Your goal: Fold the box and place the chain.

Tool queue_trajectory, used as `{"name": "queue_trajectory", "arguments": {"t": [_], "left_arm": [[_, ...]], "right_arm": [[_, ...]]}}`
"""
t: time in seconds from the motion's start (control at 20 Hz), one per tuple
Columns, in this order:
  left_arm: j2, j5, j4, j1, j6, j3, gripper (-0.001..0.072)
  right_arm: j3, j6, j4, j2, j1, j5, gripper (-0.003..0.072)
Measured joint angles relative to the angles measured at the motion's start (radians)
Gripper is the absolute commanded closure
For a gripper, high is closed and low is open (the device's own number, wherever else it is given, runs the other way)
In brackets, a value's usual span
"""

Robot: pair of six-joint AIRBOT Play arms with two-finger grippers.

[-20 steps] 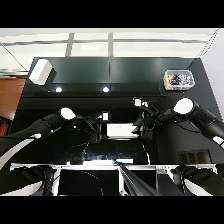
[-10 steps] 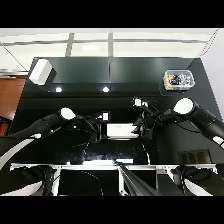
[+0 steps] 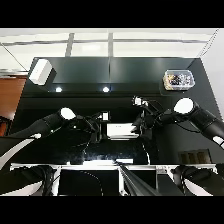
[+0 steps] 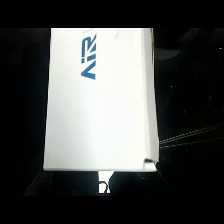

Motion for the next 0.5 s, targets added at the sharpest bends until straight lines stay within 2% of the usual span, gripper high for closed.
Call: {"name": "queue_trajectory", "arguments": {"t": [0.5], "left_arm": [[0.0,0.001,0.0,0.0,0.001,0.0,0.0436]], "right_arm": [[-0.002,0.0,-0.022,0.0,0.018,-0.006,0.038]]}}
